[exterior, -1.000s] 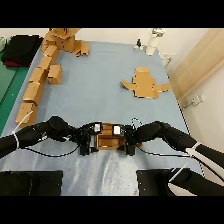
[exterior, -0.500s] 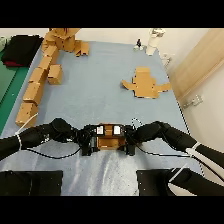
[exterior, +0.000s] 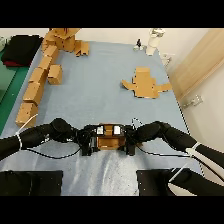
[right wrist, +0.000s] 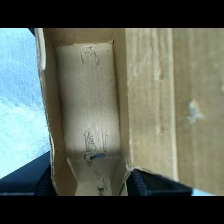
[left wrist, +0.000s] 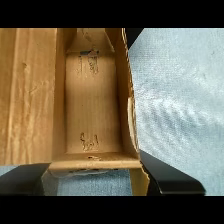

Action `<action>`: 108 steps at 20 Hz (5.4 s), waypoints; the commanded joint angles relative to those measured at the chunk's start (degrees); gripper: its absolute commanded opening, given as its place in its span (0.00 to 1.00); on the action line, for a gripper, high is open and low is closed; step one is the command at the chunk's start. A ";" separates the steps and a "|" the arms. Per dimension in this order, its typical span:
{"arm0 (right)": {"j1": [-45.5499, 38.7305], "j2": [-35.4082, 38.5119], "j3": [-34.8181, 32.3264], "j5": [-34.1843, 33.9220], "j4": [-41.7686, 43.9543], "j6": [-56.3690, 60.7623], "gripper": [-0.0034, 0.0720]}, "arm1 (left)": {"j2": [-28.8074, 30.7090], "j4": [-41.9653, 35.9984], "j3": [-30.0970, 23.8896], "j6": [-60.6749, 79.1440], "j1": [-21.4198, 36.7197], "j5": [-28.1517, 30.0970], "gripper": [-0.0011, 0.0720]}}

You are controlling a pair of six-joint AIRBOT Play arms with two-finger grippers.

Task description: Fold the box.

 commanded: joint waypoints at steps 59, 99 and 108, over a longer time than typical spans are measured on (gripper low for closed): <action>-2.64 -4.46 15.47 -5.42 2.54 81.66 0.05 | 0.00 0.04 0.04 0.04 -0.02 -0.04 0.66; 1.95 10.03 4.42 -13.86 -23.98 31.45 0.71 | 0.00 0.04 0.07 0.04 0.00 0.02 0.66; 2.16 9.68 4.42 -9.07 -16.65 28.98 0.71 | 0.00 0.04 0.07 0.04 0.00 0.02 0.66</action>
